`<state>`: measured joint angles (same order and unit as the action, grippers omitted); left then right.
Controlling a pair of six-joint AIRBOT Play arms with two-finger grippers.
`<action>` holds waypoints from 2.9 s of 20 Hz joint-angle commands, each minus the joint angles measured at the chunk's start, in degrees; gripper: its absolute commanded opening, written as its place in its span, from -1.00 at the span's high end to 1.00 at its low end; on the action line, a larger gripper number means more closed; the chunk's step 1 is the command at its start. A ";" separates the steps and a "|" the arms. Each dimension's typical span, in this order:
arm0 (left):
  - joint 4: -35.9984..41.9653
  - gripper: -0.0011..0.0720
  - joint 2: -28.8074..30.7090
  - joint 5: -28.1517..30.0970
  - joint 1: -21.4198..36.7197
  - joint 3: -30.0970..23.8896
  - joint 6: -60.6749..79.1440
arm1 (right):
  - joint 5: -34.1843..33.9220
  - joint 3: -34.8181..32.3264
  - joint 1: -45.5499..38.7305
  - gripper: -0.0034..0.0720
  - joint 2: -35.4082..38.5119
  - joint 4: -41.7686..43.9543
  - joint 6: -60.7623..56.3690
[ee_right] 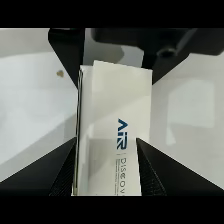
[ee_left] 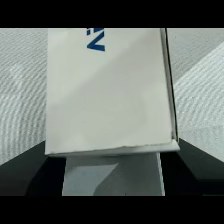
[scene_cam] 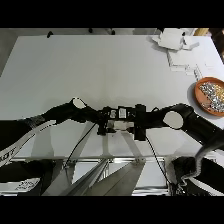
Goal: Fold the box and place the chain.
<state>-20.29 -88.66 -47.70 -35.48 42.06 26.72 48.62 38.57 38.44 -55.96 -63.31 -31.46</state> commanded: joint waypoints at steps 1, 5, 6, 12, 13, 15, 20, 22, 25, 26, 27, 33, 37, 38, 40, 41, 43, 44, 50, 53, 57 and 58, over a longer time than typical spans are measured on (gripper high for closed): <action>0.13 0.28 0.04 0.33 0.02 0.02 -0.15 | 0.26 -0.02 0.00 -0.07 1.38 0.81 -0.04; 0.13 0.28 0.04 0.33 0.02 0.02 -0.15 | 0.52 -0.02 0.00 0.85 0.66 0.59 -0.04; 0.13 0.28 0.04 0.35 0.04 0.02 -0.15 | 1.44 -0.02 0.00 0.85 0.00 0.61 -0.04; 0.13 0.28 0.04 0.33 0.02 0.00 -0.13 | 5.77 -0.04 0.00 0.85 -4.63 0.76 -0.26; 0.13 0.28 0.04 0.33 0.04 0.02 -0.15 | 5.81 -0.04 0.00 0.85 -4.87 0.74 -0.24; 0.13 0.28 0.04 0.33 0.02 0.02 -0.13 | 5.42 -0.04 0.00 0.85 -5.40 0.72 -0.24; 0.13 0.28 0.04 0.33 0.02 0.02 -0.13 | 4.13 -0.07 0.00 0.85 -7.15 0.76 -0.26; 0.13 0.28 0.04 0.33 0.04 0.02 -0.15 | 4.13 -0.07 0.00 0.85 -7.15 0.74 -0.26; 0.13 0.28 0.04 0.33 0.02 0.02 -0.15 | 3.87 -0.17 0.00 0.85 -7.15 0.76 -0.28; 0.13 0.28 0.04 0.33 0.04 0.00 -0.13 | 3.54 -0.48 0.00 0.85 -7.15 0.79 -0.66; 0.13 0.28 0.04 0.33 0.04 0.00 -0.15 | 2.91 -1.01 0.00 0.85 -7.15 0.76 -1.84; 0.13 0.28 0.04 0.33 0.04 0.02 -0.15 | 3.17 -0.90 0.00 0.85 -3.32 0.26 -4.44; 0.13 0.28 0.04 0.35 0.02 0.02 -0.13 | 4.50 0.11 -0.02 0.85 5.97 -10.49 -15.78; 0.13 0.28 0.04 0.33 0.02 0.02 -0.15 | 7.21 0.11 -0.02 0.85 8.39 -15.52 -19.45; 0.13 0.28 0.04 0.35 0.04 0.00 -0.15 | 15.10 0.09 -0.28 0.85 11.54 -23.87 -25.42; 0.13 0.28 0.04 0.31 0.02 0.00 -0.15 | 18.75 -0.04 -1.88 0.85 12.22 -25.73 -27.43; 0.13 0.28 0.04 0.33 0.04 0.02 -0.13 | 22.12 -1.40 -8.37 0.85 12.26 -26.25 -30.25; 0.13 0.28 0.04 0.33 0.02 0.00 -0.15 | 22.36 -2.56 -12.68 0.85 12.26 -26.23 -32.37; 0.13 0.28 0.04 0.33 0.04 0.02 -0.15 | 21.31 -6.14 -33.29 0.85 12.26 -23.52 -40.94; 0.13 0.28 0.04 0.33 0.02 0.02 -0.13 | 21.24 -6.14 -35.82 0.85 12.26 -23.69 -40.72; 0.15 0.28 0.04 0.33 0.04 0.02 -0.15 | 21.24 -6.14 -35.82 0.85 12.26 -23.65 -40.72; 0.31 0.28 0.04 0.35 0.02 0.02 -0.09 | 21.24 -6.14 -35.82 0.85 12.26 -23.65 -40.70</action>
<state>-20.14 -88.66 -47.37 -35.48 42.06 26.55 69.82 32.49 3.46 -43.75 -87.00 -71.68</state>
